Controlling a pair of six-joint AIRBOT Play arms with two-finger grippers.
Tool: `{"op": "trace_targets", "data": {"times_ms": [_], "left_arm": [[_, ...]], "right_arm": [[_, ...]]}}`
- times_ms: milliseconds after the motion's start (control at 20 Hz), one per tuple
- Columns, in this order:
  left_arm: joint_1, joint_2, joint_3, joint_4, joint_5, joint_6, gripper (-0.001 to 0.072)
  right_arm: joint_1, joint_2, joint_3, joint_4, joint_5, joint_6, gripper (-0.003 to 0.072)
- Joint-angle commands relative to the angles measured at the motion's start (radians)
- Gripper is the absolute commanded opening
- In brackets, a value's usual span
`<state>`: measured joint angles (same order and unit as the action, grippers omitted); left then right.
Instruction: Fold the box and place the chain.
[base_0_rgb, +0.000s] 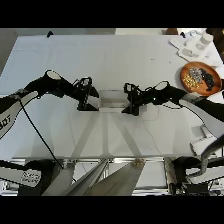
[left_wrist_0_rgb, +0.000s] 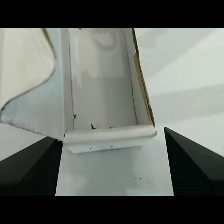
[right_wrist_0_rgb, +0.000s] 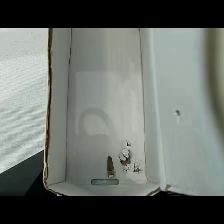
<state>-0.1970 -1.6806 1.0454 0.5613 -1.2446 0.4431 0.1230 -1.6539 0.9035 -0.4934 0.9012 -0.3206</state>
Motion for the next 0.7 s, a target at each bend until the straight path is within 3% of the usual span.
{"op": "trace_targets", "data": {"times_ms": [0,200,650], "left_arm": [[-0.011,-0.004,0.0,-0.018,-0.016,0.002,0.07],[-0.037,-0.042,-0.001,-0.029,0.008,0.001,0.07],[-0.06,-0.069,0.0,-0.06,0.162,-0.091,0.0698]], "right_arm": [[0.0,0.0,0.0,0.001,0.0,0.001,0.0438],[0.0,0.0,0.0,0.001,0.0,0.001,0.0438],[0.0,0.0,0.0,0.001,0.0,0.001,0.0438]]}}
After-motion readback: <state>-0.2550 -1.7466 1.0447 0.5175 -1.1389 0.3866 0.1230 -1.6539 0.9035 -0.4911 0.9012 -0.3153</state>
